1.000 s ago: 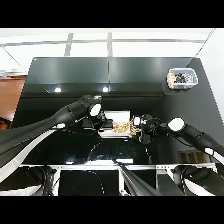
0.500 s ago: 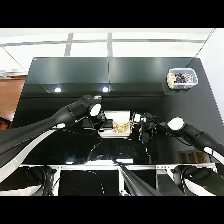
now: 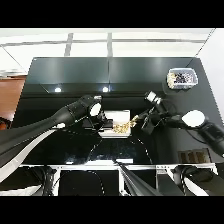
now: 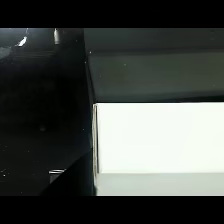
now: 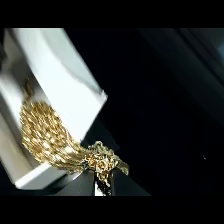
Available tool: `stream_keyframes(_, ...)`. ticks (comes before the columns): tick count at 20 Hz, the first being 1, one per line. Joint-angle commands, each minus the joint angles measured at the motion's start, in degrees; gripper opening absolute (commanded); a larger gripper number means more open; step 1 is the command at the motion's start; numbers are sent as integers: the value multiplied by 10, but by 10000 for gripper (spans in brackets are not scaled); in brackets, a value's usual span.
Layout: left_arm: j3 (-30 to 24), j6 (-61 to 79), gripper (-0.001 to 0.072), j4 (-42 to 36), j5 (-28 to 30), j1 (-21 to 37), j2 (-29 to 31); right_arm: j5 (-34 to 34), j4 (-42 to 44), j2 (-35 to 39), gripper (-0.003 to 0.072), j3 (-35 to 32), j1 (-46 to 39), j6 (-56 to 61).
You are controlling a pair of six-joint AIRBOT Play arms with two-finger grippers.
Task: Fold the box and place the chain.
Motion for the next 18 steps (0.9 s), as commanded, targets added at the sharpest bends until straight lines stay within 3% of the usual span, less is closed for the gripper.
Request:
stream_keyframes(1,0,0,32,-1,-1,0,0,126,-12,51,13,75,-35,124)
stream_keyframes(4,0,0,32,-1,0,0,0,218,-11,55,12,170,-46,189)
stream_keyframes(9,0,0,32,-1,0,0,0,253,80,55,13,270,-46,223)
stream_keyframes(13,0,0,32,-1,-1,0,0,252,107,43,13,219,-17,253)
stream_keyframes(18,0,0,32,-1,-1,0,0,134,90,8,14,93,21,254)
